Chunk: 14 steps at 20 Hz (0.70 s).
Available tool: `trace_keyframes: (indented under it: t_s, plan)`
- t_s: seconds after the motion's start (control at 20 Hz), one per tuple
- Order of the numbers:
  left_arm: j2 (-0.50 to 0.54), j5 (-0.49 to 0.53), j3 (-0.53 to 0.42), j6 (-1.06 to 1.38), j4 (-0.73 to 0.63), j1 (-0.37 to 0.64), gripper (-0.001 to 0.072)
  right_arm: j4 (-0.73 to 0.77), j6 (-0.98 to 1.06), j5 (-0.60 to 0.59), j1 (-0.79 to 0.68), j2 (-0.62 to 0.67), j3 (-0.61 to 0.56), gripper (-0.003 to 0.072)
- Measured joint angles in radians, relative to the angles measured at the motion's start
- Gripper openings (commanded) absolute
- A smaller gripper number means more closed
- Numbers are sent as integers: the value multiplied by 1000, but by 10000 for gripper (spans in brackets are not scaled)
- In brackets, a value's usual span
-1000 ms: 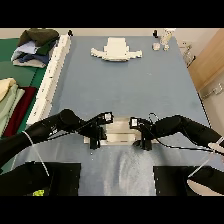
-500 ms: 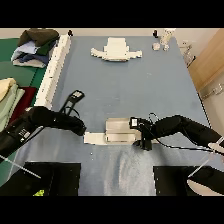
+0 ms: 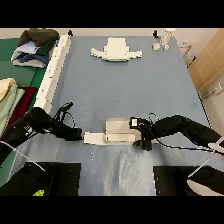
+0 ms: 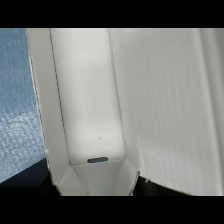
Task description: Fold the box.
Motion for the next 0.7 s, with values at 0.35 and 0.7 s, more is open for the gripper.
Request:
trace_keyframes:
  t_s: [0.35, 0.7]
  plan:
    - [-49, 143, -60, 69, -220, -147, 11, 0, 0, 0, 0, 0, 0, 472]
    - [-48, 225, -31, 65, -320, -289, 11, 0, 0, 0, 0, 0, 0, 472]
